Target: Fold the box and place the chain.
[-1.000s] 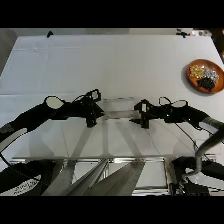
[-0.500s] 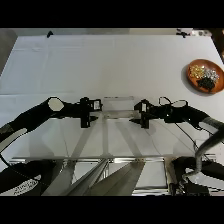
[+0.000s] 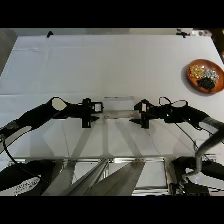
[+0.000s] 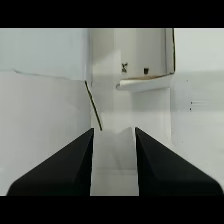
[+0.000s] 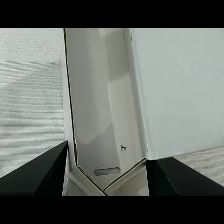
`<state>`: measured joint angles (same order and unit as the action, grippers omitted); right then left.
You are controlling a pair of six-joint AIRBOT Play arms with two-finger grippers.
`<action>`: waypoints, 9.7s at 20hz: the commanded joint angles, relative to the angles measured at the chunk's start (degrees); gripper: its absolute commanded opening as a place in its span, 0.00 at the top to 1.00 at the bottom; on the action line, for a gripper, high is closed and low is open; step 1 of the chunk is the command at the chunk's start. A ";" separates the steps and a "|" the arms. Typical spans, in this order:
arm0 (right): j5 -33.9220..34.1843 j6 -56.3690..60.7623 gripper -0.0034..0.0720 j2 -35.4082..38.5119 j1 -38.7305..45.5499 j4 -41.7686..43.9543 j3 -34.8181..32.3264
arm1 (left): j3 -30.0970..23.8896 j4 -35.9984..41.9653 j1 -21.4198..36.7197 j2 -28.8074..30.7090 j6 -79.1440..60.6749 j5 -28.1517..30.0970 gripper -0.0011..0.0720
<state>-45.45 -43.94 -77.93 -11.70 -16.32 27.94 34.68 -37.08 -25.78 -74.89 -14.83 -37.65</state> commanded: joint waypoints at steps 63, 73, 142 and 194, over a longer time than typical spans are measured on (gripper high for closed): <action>-0.02 -0.02 0.42 0.04 0.00 0.00 0.02 | 0.04 18.58 -7.63 -0.24 -4.63 5.77 0.56; -0.02 -0.02 0.42 0.04 0.00 0.00 0.02 | 0.04 12.02 -1.05 11.50 12.00 0.98 0.72; -0.02 -0.02 0.42 0.07 0.00 0.00 0.02 | 0.04 20.70 12.98 -2.78 52.19 -22.32 0.89; -0.02 -0.02 0.42 0.04 0.00 0.00 0.02 | 0.33 13.94 13.55 -8.24 63.93 -17.88 0.70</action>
<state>-45.58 -43.97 -77.89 -11.64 -16.36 27.97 34.98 -26.55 -11.35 -82.83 50.15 -56.27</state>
